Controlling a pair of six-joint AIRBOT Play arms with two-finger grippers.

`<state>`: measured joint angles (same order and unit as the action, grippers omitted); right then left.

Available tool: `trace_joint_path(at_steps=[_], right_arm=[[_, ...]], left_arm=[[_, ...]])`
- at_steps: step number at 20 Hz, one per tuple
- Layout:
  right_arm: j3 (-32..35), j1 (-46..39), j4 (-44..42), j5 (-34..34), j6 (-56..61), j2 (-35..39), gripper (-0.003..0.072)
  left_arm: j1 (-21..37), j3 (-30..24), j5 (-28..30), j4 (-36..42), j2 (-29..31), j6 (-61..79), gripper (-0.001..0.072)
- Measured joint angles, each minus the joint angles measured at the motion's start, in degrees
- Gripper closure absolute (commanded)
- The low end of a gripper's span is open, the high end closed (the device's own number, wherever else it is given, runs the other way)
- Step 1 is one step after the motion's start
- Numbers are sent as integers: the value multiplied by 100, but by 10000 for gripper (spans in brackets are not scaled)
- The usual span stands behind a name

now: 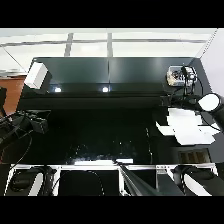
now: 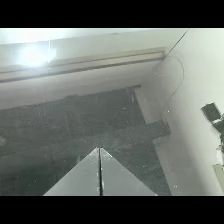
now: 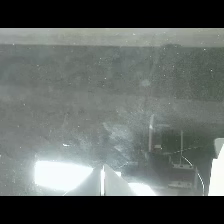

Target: Fold the box and place the chain.

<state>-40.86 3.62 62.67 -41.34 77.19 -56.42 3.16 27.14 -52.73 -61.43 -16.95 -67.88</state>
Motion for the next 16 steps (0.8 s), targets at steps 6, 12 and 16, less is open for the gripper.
trace_joint_path(at_steps=[6,12,16], right_arm=[[0,0,2,0,0,0,669],[0,0,2,0,2,0,669],[0,0,-63,24,2,0,669]], left_arm=[[0,0,0,2,0,0,685],[0,0,2,2,0,0,685],[0,0,0,0,0,0,685]])
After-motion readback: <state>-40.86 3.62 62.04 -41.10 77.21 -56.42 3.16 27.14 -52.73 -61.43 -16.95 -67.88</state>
